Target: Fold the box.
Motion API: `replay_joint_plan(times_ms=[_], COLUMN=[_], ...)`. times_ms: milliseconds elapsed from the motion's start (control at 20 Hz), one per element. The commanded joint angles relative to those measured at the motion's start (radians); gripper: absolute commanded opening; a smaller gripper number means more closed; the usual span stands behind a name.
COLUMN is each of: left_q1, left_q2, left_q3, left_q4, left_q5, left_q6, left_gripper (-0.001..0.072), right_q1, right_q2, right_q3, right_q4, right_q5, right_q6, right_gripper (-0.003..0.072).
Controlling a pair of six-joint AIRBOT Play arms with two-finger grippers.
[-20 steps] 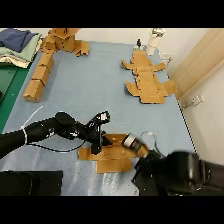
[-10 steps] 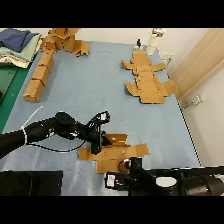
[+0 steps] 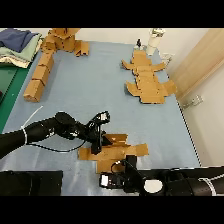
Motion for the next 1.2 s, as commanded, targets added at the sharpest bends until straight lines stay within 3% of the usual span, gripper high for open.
replay_joint_plan(times_ms=[0, 450, 500, 550, 900, 1150], left_q1=[0.000, 0.000, 0.000, 0.000, 0.000, 0.000], left_q2=[-0.001, -0.001, -0.001, -0.001, -0.001, -0.001], left_q3=[0.000, -0.001, 0.000, 0.000, -0.001, 0.000], left_q4=[0.000, 0.000, 0.000, 0.000, 0.000, 0.000], left_q5=[0.000, 0.000, 0.000, 0.000, 0.000, 0.000], left_q6=[0.000, 0.000, 0.000, 0.000, 0.000, 0.000], left_gripper=[0.0012, 0.0012, 0.0013, 0.0012, 0.0013, 0.0012], right_q1=[0.001, 0.001, 0.001, 0.001, -0.115, -0.137], right_q2=[-0.012, -0.010, -0.010, -0.010, 0.180, 0.398], right_q3=[0.000, 0.046, 0.046, 0.047, -0.027, -0.132], right_q4=[-0.084, -0.108, -0.109, -0.117, -0.111, -0.177], right_q5=[-0.019, -0.150, -0.151, -0.167, -0.069, -0.017], right_q6=[0.065, 0.290, 0.305, 0.304, 0.023, -0.023], right_gripper=[0.0480, 0.0481, 0.0542, 0.0713, 0.0716, 0.0716])
